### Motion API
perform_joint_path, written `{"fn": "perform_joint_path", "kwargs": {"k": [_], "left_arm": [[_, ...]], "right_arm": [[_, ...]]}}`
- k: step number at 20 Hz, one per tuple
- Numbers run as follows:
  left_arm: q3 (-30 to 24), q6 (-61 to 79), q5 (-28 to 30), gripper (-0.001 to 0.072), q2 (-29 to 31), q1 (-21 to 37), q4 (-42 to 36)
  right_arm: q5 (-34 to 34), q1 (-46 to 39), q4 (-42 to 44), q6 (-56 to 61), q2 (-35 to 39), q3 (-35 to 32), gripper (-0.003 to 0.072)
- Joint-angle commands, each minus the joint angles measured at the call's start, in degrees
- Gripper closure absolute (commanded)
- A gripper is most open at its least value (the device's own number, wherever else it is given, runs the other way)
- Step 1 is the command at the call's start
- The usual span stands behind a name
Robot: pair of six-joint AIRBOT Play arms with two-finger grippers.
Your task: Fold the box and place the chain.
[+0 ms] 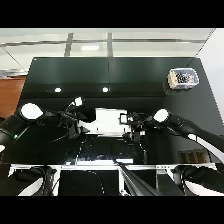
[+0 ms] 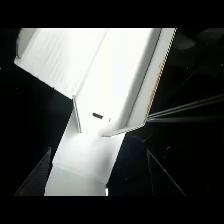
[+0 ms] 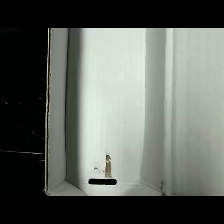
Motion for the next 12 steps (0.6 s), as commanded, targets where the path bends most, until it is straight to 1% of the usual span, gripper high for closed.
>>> {"fn": "perform_joint_path", "kwargs": {"k": [1, 2, 3, 6, 7, 8, 9, 10, 11, 12], "left_arm": [[-0.2, 6.7, 1.7, -0.0006, -2.9, -1.6, 2.7], [-0.2, 7.5, 2.1, -0.0005, -3.8, -2.2, 2.7], [-0.2, 8.2, 2.8, -0.0005, -4.6, -2.9, 2.7], [-0.2, 13.7, 5.9, -0.0005, -5.6, -5.7, 2.7], [-0.2, 16.2, 8.0, -0.0005, -5.6, -6.8, 2.9], [-0.2, 16.4, 9.8, -0.0005, -5.7, -7.8, 3.1], [-0.2, 16.4, 10.5, -0.0001, -6.1, -8.5, 4.1], [-0.2, 16.4, 9.7, 0.0023, -6.7, -9.1, 5.2], [-0.1, 16.4, 9.0, 0.0075, -7.3, -9.6, 5.7], [-0.1, 16.4, 8.6, 0.0176, -7.9, -10.1, 5.7]], "right_arm": [[0.1, 0.0, -0.1, 0.0, 0.0, 0.0, 0.0293], [0.2, 0.0, -0.1, 0.0, 0.0, 0.0, 0.0398], [0.3, 0.0, -0.1, -0.2, 0.0, 0.0, 0.0441], [0.3, 0.0, -0.1, -0.2, 0.0, 0.0, 0.0442], [0.3, 0.0, 0.0, -0.2, 0.0, 0.0, 0.0442], [0.3, 0.0, -0.1, -0.2, 0.0, 0.0, 0.0442], [0.3, 0.0, -0.1, -0.2, 0.0, 0.0, 0.0442], [0.3, 0.0, 0.0, -0.2, 0.0, 0.0, 0.0442], [0.3, 0.0, -0.1, -0.2, 0.0, 0.0, 0.0442], [0.3, 0.0, 0.0, -0.2, 0.0, 0.0, 0.0442]]}}
